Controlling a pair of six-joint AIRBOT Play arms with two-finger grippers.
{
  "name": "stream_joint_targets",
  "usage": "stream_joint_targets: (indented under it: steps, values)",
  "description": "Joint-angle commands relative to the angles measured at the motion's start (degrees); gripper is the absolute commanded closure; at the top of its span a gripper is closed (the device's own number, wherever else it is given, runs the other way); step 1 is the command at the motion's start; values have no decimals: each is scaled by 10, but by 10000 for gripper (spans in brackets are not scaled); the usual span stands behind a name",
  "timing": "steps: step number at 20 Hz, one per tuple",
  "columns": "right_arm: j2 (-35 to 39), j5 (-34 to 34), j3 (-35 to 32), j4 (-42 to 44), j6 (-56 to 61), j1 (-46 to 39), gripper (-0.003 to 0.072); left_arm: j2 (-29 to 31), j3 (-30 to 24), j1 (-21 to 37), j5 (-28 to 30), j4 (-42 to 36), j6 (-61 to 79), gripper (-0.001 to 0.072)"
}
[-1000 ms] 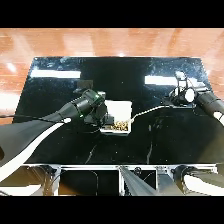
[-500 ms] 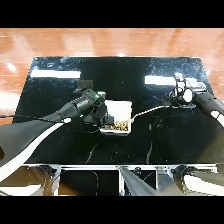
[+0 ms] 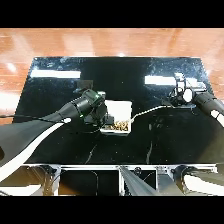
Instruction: Fold the box and place the chain.
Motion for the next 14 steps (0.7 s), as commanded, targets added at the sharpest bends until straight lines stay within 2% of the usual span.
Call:
stream_joint_targets:
  steps: [1,5,6,7,14]
  values:
    - [0,9,0,11,-2,0,442,0,0,0,2,0,0,688]
    - [0,17,0,14,-2,0,443,0,0,0,2,0,0,688]
    - [0,17,0,14,-2,0,519,0,0,0,2,0,0,688]
    - [0,17,0,14,-2,0,673,0,0,0,2,0,0,688]
    - [1,38,7,17,-2,0,668,0,0,0,2,0,0,688]
